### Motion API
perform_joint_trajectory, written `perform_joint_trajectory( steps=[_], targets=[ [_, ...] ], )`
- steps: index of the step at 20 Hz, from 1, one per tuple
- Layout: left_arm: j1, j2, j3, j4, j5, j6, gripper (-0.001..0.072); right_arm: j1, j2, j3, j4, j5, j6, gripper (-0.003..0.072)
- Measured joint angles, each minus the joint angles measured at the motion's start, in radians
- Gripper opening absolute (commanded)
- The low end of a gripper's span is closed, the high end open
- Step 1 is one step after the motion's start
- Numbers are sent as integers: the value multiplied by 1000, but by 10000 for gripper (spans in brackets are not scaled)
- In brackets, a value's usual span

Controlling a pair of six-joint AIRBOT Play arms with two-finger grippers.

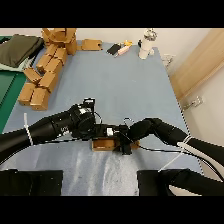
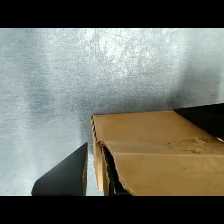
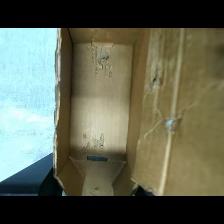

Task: Fold the box.

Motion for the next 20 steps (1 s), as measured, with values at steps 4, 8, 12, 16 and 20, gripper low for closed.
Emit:
perform_joint_trajectory(
  steps=[4, 8, 12, 16, 20],
  targets=[
    [20, -7, 3, -14, 5, 1, 139, 0, 0, 0, 1, 0, 2, 517],
    [64, -8, 3, -74, 5, 30, 139, 0, 0, 0, 2, 0, 3, 517],
    [108, -8, 4, -124, 3, 49, 139, 0, 0, 0, 2, -1, 3, 517],
    [149, -8, 4, -204, -2, 99, 140, 0, 0, 0, 2, -1, 3, 517],
    [196, -8, 4, -301, -30, 166, 141, 0, 0, 0, 2, -1, 1, 517]
  ],
)
